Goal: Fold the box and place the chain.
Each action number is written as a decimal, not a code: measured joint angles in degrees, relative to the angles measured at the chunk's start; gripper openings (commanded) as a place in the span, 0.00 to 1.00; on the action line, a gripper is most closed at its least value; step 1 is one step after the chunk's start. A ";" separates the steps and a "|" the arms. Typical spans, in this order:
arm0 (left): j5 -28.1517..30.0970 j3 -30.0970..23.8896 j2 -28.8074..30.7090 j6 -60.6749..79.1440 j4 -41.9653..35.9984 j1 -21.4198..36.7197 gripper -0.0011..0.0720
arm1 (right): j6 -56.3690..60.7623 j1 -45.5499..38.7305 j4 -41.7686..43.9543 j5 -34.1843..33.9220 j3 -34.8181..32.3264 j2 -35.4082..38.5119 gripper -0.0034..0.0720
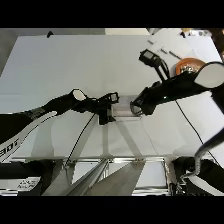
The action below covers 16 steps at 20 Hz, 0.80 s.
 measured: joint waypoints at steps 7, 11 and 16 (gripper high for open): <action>0.00 0.00 0.00 -0.02 0.00 0.00 0.03 | -4.81 0.04 3.19 -11.30 -8.31 -7.13 0.06; 0.00 0.00 0.00 -0.02 0.00 0.00 0.03 | -5.33 0.04 4.11 -13.73 -9.14 -9.29 0.16; 0.00 0.00 0.00 0.00 0.00 0.00 0.03 | -5.53 0.04 4.35 -14.51 -9.38 -9.35 0.30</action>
